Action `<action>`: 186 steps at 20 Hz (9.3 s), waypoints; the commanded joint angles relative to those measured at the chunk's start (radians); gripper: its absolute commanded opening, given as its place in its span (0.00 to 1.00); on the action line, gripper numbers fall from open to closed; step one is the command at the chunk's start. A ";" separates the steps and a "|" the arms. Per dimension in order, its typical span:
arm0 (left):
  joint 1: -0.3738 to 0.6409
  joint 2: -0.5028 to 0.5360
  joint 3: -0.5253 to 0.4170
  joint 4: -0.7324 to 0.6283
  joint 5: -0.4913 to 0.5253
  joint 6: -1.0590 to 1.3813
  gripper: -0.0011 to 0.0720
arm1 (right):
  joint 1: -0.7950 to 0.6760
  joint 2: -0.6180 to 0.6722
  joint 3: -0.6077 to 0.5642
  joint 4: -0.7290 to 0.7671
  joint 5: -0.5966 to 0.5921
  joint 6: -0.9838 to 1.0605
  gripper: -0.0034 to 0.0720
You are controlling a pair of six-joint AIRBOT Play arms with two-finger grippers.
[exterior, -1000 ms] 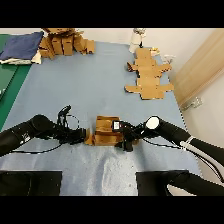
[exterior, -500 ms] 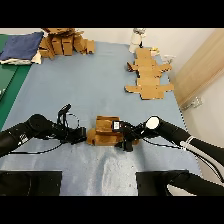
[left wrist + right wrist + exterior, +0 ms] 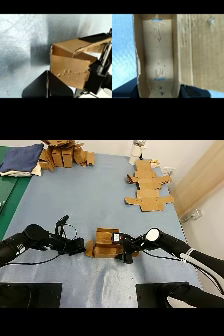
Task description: Fold the box.
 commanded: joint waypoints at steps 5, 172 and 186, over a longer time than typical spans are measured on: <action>0.008 0.001 0.011 -0.050 -0.009 0.023 0.39 | 0.001 0.000 0.000 0.000 0.000 0.000 0.69; -0.522 -0.436 0.598 0.840 -0.203 -0.699 0.40 | 0.001 0.000 0.000 0.000 0.010 0.000 0.69; -0.534 -0.436 0.613 0.834 -0.227 -0.705 0.03 | 0.001 0.000 0.000 0.000 0.010 0.000 0.69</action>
